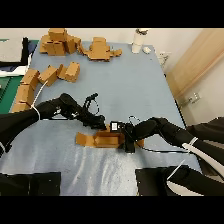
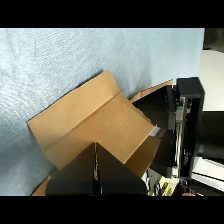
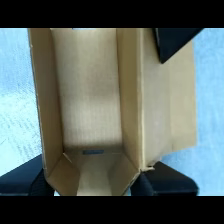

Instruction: Fold the box.

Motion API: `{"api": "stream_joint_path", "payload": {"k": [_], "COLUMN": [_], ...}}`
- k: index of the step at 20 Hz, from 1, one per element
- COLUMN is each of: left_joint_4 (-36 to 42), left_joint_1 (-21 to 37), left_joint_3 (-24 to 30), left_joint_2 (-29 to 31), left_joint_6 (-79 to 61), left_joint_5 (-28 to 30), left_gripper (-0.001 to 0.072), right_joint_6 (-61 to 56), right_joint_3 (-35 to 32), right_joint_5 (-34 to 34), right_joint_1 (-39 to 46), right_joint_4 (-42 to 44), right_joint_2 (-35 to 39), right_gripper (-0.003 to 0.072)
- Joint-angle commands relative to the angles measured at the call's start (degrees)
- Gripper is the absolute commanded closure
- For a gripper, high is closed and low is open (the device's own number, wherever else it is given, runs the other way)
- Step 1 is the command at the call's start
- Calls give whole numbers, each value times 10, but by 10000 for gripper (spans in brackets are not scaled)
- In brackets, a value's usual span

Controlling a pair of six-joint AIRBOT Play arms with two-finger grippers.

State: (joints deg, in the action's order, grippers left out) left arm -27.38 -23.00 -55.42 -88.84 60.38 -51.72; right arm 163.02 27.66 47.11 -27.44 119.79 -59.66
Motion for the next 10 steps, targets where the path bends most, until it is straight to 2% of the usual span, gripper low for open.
{"api": "stream_joint_path", "payload": {"k": [1, 6, 8, 10], "left_joint_4": [-2, 64, 110, 120], "left_joint_1": [13, 60, 90, 120], "left_joint_3": [-17, -30, -30, -30], "left_joint_2": [0, 43, 64, 76], "left_joint_6": [-11, -118, -177, -230], "left_joint_5": [-6, -36, -76, -120], "left_gripper": [697, 697, 697, 697], "right_joint_6": [0, 0, 0, 0], "right_joint_3": [0, 0, 0, 0], "right_joint_5": [0, 3, 3, 3], "right_joint_1": [0, 0, 0, 0], "right_joint_4": [0, -1, -2, -5], "right_joint_2": [0, 0, 0, 0], "right_gripper": [151, 151, 151, 150]}}
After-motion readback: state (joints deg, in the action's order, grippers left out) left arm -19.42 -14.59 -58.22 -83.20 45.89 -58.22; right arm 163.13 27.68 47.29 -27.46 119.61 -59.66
